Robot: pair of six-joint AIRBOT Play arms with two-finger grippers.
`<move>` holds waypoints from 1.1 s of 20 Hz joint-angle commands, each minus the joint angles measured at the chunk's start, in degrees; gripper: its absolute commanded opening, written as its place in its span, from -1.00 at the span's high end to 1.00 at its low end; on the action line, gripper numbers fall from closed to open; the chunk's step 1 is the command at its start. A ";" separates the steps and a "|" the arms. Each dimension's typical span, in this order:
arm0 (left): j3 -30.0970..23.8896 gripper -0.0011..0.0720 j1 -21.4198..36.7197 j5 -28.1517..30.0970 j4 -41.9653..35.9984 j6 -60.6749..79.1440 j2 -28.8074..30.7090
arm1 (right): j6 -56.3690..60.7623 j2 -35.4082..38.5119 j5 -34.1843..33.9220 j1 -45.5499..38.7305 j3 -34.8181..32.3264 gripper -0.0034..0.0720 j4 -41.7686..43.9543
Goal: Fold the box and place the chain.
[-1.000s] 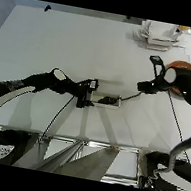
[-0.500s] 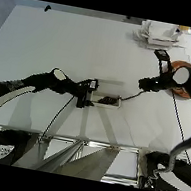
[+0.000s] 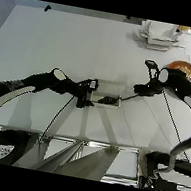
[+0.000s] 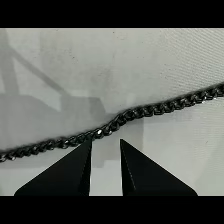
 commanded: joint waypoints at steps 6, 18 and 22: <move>0.00 0.55 0.07 0.26 0.02 0.02 -0.04 | 1.25 -1.14 -1.60 -0.02 0.04 0.38 -1.22; 0.00 0.55 0.07 0.24 0.02 0.02 -0.04 | -2.73 4.76 2.71 0.04 0.04 0.87 -0.52; 0.00 0.55 0.07 0.26 0.02 0.02 -0.04 | -8.24 14.27 6.21 0.04 0.04 0.87 10.03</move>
